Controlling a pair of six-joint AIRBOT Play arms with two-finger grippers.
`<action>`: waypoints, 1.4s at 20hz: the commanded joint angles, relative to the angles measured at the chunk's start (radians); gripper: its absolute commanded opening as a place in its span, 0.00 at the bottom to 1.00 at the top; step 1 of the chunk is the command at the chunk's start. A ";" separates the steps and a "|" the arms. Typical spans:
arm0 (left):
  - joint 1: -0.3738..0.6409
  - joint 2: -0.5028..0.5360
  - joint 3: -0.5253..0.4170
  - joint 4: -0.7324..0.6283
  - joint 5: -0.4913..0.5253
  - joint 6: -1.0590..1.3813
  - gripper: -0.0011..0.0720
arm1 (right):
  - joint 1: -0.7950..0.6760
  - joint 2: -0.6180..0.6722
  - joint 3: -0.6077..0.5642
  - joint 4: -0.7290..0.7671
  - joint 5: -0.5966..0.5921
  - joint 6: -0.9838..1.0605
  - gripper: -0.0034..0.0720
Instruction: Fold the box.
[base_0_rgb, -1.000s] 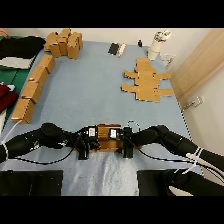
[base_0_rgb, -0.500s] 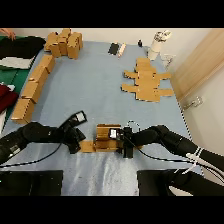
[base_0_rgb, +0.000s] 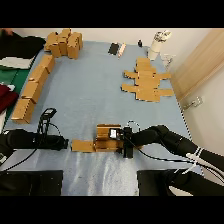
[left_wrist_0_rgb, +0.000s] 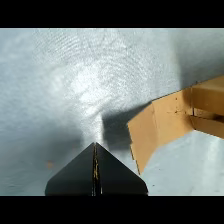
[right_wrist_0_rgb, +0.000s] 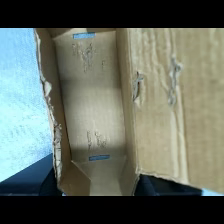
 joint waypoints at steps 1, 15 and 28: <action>-0.065 -0.066 -0.023 -0.156 0.061 0.017 0.03 | 0.001 0.001 -0.001 0.000 0.000 0.000 0.71; -0.296 -0.206 0.006 -0.538 0.267 0.230 0.03 | 0.001 0.001 0.000 0.000 0.000 0.000 0.71; -0.302 -0.192 0.049 -0.539 0.256 0.200 0.33 | 0.001 0.001 0.000 0.000 0.000 0.000 0.71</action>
